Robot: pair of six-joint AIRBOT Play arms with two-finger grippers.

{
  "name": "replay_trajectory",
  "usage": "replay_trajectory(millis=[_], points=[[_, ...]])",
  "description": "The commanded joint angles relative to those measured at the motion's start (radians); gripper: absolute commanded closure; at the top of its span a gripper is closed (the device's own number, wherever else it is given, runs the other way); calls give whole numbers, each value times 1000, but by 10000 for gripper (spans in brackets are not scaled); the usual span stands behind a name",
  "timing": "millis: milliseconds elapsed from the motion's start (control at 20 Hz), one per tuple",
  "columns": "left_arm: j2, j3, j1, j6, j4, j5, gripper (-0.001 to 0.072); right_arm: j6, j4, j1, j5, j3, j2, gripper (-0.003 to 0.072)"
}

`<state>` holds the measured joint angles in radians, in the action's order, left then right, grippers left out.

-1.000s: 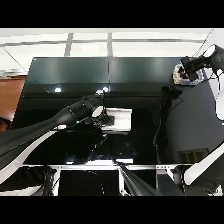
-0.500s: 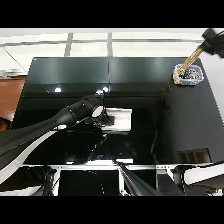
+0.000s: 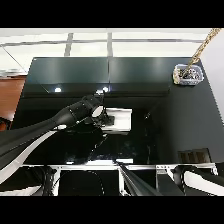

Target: Fold the box and place the chain.

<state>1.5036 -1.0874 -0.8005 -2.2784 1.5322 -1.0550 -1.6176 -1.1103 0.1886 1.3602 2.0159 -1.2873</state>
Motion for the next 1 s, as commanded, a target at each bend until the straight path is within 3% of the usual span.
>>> replay_trajectory(millis=[0, 400, 950], points=[[0, 0, 0, 0, 0, 1, 679, 49, 177, -16, 138, 1, 99, 678], [0, 0, 0, 0, 0, 0, 680, 105, 622, -21, 228, -1, 142, 678], [0, 0, 0, 0, 0, 0, 679, 130, 537, -294, 203, -38, 140, 678]])
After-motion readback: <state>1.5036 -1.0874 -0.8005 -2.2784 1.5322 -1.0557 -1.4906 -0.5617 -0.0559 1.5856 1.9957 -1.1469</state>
